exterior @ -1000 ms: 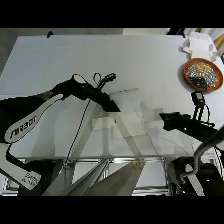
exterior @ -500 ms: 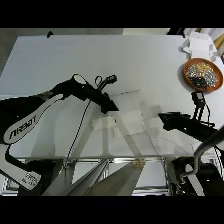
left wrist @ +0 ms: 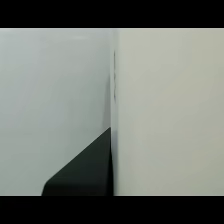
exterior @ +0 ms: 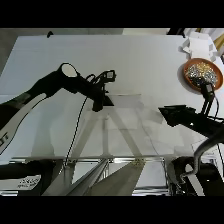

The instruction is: Fold the box and place the chain.

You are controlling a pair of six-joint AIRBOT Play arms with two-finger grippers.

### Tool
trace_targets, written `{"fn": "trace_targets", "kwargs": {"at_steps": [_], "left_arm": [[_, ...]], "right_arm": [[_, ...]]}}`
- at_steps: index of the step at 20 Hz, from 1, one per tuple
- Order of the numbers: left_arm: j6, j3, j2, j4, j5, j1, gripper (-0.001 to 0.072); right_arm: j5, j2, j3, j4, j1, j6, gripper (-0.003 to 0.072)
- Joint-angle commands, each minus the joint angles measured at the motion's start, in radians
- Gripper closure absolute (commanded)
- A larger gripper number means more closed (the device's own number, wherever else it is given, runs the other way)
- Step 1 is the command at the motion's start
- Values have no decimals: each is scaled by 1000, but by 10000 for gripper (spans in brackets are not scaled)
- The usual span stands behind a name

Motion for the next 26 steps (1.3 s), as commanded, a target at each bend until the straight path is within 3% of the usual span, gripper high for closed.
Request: {"fn": "trace_targets", "kwargs": {"at_steps": [1,4,7,10,14,20,26], "left_arm": [[-140,-1,100,133,-25,-15,710],[-202,-63,198,185,0,-49,712],[-189,-251,346,170,131,-74,711],[-51,-424,436,35,211,-64,708],[272,-454,374,-117,224,-68,706],[275,-454,177,-161,278,-68,705],[402,-453,154,-237,335,-68,705]], "right_arm": [[85,1,98,-41,0,32,321],[164,1,126,-45,0,32,321],[245,1,126,-49,0,32,322],[275,1,126,-45,0,53,322],[278,1,126,-42,0,53,322],[290,1,126,-42,0,53,323],[290,1,126,-42,0,53,326]]}}
